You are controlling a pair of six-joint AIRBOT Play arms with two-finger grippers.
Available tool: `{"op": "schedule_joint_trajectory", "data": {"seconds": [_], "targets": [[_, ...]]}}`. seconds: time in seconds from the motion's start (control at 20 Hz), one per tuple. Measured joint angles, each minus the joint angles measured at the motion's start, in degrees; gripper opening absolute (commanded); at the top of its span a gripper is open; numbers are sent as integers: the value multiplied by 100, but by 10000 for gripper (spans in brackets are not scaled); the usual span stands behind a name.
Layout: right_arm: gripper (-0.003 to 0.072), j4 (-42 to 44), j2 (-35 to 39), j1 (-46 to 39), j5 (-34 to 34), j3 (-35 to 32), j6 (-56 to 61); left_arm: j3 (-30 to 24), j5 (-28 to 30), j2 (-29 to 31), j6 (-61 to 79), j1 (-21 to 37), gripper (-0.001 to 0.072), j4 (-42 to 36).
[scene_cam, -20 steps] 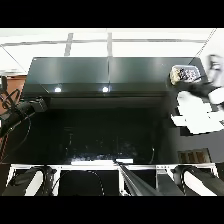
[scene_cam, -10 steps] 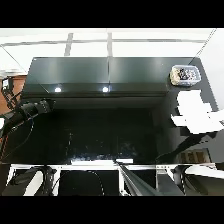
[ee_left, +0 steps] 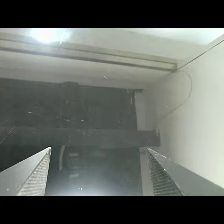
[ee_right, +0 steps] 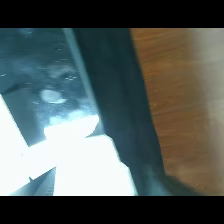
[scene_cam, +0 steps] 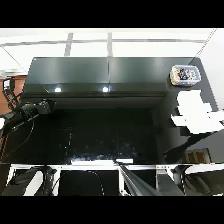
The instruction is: Fold the box and place the chain.
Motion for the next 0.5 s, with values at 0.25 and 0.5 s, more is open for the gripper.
{"op": "schedule_joint_trajectory", "data": {"seconds": [0.25, 0.5], "targets": [[10, 177, 31, 149, 514, 39, -216, 0, -33, 0, -2, 0, 711, 4], [10, 1078, 796, 339, 844, -514, -15, 0, -42, 0, 0, 0, 711, -13]]}}
